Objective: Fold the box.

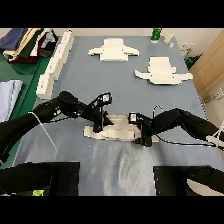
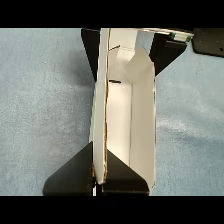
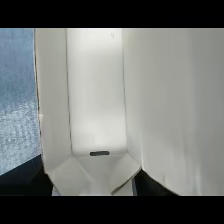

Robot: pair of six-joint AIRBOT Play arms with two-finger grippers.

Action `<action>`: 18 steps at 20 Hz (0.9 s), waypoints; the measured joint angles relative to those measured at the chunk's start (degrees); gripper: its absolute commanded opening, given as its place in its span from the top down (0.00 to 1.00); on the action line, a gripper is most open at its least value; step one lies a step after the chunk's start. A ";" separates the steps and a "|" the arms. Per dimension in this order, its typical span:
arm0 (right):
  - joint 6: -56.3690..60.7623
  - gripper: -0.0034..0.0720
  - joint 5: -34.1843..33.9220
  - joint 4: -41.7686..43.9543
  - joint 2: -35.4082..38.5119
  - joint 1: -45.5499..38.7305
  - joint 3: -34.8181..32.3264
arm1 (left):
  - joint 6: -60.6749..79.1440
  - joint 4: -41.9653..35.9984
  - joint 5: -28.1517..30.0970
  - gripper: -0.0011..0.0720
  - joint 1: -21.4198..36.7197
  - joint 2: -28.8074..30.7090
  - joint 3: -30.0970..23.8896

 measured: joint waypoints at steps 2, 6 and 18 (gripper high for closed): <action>-0.20 0.05 1.18 0.79 -0.02 -0.13 -0.17 | -0.02 -0.02 0.04 0.97 0.00 -0.02 0.00; -0.26 0.05 1.66 1.55 -0.15 -0.24 -0.28 | 0.00 -0.02 0.04 0.97 0.00 -0.02 0.00; -0.70 0.07 1.68 1.40 -0.35 -0.17 -0.28 | 0.09 0.00 -0.09 0.97 0.00 -0.02 0.00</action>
